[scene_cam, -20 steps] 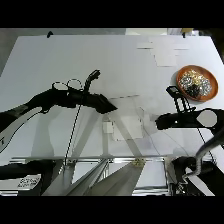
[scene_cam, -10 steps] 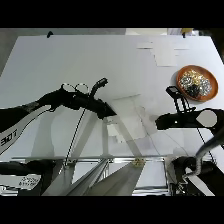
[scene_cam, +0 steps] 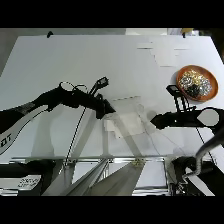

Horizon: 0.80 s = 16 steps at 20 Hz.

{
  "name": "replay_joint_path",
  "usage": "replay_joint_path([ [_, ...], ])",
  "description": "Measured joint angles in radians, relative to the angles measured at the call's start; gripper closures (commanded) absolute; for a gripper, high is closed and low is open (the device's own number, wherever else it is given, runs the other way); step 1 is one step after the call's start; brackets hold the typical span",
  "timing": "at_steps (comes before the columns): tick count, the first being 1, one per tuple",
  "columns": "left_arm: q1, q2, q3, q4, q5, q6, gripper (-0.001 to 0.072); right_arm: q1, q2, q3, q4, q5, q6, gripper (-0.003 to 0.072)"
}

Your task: Fold the box and place the chain.

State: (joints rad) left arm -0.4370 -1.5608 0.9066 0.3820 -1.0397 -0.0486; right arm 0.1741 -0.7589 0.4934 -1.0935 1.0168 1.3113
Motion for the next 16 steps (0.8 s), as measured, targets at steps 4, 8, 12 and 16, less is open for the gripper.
replay_joint_path([
  [4,-0.047,0.031,0.013,0.135,0.037,0.016,0.0707,0.000,0.000,0.043,0.016,0.000,-0.002,0.0338],
  [8,-0.103,0.038,0.016,0.184,0.116,0.023,0.0706,0.000,0.000,0.064,0.020,0.006,-0.003,0.0340],
  [12,-0.133,0.035,0.016,0.169,0.163,0.061,0.0707,0.000,0.000,0.071,0.021,0.021,-0.003,0.0344],
  [16,-0.142,-0.003,0.016,0.073,0.163,0.160,0.0707,0.000,0.000,0.072,0.022,0.037,-0.004,0.0344],
])
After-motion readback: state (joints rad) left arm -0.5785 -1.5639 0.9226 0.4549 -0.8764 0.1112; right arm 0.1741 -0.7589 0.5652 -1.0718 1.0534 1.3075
